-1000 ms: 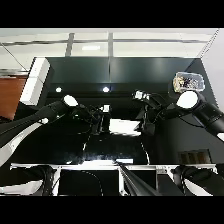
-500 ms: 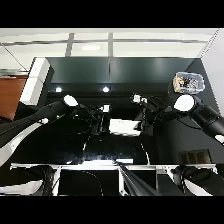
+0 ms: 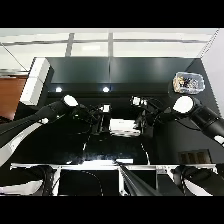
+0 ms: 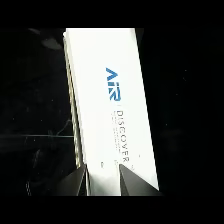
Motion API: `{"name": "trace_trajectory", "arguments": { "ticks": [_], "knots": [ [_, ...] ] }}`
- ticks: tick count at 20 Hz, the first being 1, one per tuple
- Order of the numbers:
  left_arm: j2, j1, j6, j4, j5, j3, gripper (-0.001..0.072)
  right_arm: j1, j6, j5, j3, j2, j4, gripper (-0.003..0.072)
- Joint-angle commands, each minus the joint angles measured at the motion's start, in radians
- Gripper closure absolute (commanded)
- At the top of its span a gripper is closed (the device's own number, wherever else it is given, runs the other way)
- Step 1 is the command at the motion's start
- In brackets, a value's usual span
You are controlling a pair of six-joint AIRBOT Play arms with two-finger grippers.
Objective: Fold the box and place the chain.
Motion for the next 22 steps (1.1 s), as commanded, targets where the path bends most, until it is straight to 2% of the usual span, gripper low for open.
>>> {"name": "trace_trajectory", "arguments": {
  "ticks": [1,10,17,22],
  "knots": [
    [-0.001,0.0,0.0,0.001,0.0,0.0,0.022,0.001,-0.001,-0.008,-0.013,0.0,-0.001,0.0452],
    [-0.001,0.0,0.0,0.001,0.0,0.0,0.022,0.001,0.0,-0.007,-0.018,0.0,0.0,0.0451],
    [-0.001,0.0,0.0,0.001,0.0,0.0,0.022,0.018,0.0,-0.055,-0.05,0.0,0.025,0.045],
    [-0.001,0.0,0.0,0.0,0.0,0.0,0.022,0.021,0.031,-0.034,-0.041,0.014,0.019,0.045]
  ]
}}
